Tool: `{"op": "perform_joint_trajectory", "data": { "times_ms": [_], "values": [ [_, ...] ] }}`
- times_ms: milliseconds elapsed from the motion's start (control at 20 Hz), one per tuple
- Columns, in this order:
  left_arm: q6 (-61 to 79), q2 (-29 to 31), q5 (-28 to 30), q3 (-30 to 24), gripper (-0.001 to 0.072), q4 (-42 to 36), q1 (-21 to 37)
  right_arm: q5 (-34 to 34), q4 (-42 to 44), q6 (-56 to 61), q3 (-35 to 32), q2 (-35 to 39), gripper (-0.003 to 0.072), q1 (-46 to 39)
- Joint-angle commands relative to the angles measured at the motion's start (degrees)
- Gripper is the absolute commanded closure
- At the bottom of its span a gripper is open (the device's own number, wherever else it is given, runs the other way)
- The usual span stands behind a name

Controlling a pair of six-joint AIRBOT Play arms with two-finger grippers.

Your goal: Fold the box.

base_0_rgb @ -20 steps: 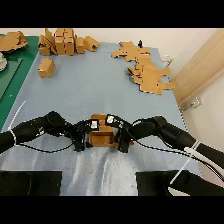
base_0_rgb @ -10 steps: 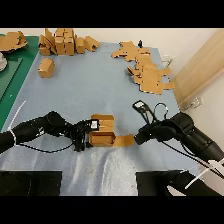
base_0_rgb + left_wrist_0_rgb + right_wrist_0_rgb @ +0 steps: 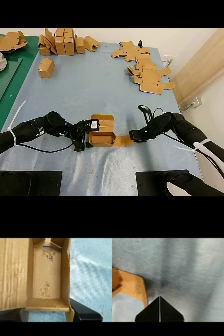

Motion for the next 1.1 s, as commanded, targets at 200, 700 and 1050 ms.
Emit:
{"op": "perform_joint_trajectory", "data": {
  "times_ms": [200, 700, 1050],
  "values": [
    [0.0, 0.0, 0.0, 0.0, 0.0182, 0.0, 0.0, 2.7, 8.4, -2.3, -0.6, -3.7, 0.0683, 5.3],
    [0.0, 0.0, 0.0, 0.0, 0.0182, 0.0, 0.0, 3.2, 16.2, -3.8, 0.0, 2.0, 0.0682, 5.4],
    [0.0, 0.0, 0.0, 0.0, 0.0182, 0.0, 0.0, 3.2, 17.6, -3.8, 2.4, 2.0, 0.0482, 5.6]
  ]
}}
